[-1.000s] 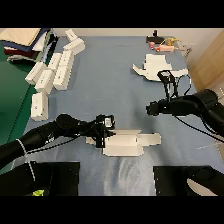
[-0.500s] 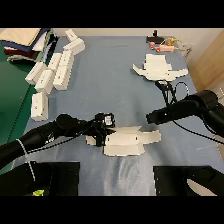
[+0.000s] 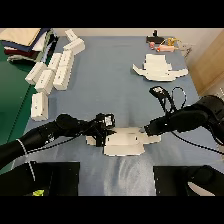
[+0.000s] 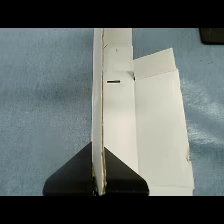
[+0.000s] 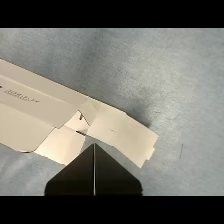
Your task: Fold the box.
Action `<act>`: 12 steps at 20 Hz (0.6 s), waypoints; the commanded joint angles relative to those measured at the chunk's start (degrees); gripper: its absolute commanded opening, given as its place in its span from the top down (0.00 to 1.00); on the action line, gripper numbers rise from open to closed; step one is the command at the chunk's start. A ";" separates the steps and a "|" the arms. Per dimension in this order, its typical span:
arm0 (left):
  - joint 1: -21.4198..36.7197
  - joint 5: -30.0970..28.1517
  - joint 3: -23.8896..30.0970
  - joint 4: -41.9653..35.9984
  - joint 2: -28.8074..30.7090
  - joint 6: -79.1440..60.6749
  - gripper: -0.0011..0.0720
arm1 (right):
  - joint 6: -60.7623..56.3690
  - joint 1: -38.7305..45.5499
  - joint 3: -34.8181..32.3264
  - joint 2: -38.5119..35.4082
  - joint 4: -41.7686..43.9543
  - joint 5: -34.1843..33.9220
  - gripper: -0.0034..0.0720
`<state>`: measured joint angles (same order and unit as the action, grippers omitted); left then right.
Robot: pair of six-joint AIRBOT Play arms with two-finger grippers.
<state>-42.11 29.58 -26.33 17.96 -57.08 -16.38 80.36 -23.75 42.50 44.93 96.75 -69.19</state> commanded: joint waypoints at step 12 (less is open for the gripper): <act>0.00 1.18 -1.57 1.81 -1.29 4.00 0.97 | -0.68 -0.76 0.02 -0.61 -1.62 1.44 0.95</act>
<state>-42.11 30.52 -27.86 19.29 -57.91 -12.82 79.72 -24.47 42.50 44.36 95.29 -67.83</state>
